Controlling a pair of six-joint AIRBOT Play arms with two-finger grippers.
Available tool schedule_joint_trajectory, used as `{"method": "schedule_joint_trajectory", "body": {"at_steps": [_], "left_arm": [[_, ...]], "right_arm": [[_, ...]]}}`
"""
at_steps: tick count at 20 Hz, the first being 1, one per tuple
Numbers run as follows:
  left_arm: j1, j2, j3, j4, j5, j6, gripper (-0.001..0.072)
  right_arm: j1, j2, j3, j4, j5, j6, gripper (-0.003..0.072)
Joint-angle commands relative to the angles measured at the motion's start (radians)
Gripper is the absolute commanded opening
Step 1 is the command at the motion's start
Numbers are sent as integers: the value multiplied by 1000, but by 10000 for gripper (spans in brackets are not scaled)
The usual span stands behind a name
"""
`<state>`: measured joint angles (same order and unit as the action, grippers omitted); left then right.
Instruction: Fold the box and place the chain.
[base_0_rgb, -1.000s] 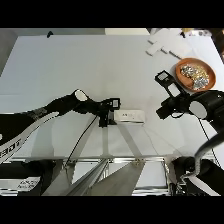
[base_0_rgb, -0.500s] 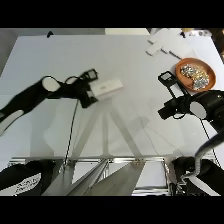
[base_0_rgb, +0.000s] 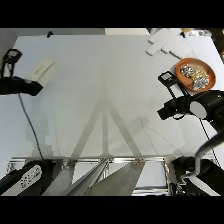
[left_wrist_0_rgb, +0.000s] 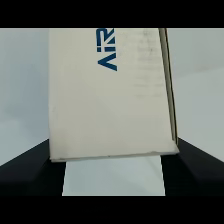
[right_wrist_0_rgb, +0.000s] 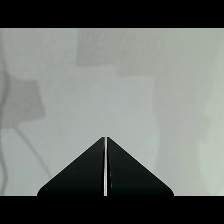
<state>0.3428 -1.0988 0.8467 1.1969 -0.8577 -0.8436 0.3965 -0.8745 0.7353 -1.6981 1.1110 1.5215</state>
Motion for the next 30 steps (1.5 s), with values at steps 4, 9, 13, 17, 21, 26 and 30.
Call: {"method": "schedule_joint_trajectory", "body": {"at_steps": [4,9,13,17,21,26,30], "left_arm": [[206,-21,-99,35,-31,-66,10],[205,-53,-129,95,-46,-66,172],[205,-62,-130,104,-54,-66,366],[204,-63,-130,105,-66,-66,691],[204,-45,-130,106,-90,-64,711],[204,16,-130,130,-89,-62,709],[204,117,-130,151,-66,-67,697]], "right_arm": [[0,1,1,3,-14,0,13],[0,1,1,4,-26,0,13],[0,1,1,21,-27,0,13],[0,1,1,32,-27,0,13],[0,1,1,31,-32,0,13],[0,1,1,31,-56,0,13],[0,1,1,32,-61,0,13]]}}
